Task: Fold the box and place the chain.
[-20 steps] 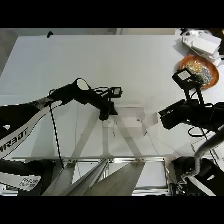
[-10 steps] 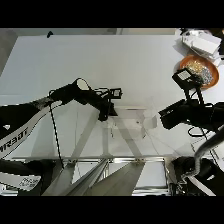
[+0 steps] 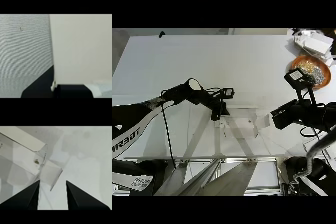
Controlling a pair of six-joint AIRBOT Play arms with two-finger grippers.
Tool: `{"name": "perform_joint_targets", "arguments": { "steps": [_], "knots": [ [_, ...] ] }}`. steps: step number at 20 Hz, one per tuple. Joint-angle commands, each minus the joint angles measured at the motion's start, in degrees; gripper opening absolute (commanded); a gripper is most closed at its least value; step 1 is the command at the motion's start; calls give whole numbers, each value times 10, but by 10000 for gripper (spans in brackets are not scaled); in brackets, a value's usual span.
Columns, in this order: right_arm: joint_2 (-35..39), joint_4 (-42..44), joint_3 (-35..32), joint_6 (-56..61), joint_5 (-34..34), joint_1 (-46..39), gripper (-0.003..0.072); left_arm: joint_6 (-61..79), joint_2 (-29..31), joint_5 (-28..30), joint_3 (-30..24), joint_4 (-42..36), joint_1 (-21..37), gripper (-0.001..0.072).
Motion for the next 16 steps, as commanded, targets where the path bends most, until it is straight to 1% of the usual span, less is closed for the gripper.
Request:
{"name": "perform_joint_targets", "arguments": {
  "steps": [1,2,3,4,5,7,9,11,12,13,14,16],
  "knots": [
    [0,0,0,-12,0,0,358,0,0,0,0,0,0,14],
    [0,0,0,-39,2,0,351,0,0,0,0,0,0,14],
    [0,0,0,-68,4,0,252,0,0,0,0,0,0,14],
    [0,1,0,-94,4,0,123,0,0,0,0,0,0,13],
    [0,4,-1,-123,6,0,19,0,0,0,0,0,0,13],
    [0,9,-16,-178,2,0,17,0,0,1,0,0,0,13],
    [0,33,-53,-225,-14,0,18,0,0,0,0,0,0,13],
    [0,90,-109,-292,-59,0,17,0,0,0,0,0,0,13],
    [0,125,-137,-333,-94,0,17,0,0,0,0,0,0,13],
    [-1,157,-157,-369,-127,0,18,0,0,0,0,0,0,13],
    [-2,184,-168,-403,-144,0,32,0,0,0,0,0,0,13],
    [-9,218,-169,-472,-144,0,185,0,0,0,0,0,0,13]
  ]
}}
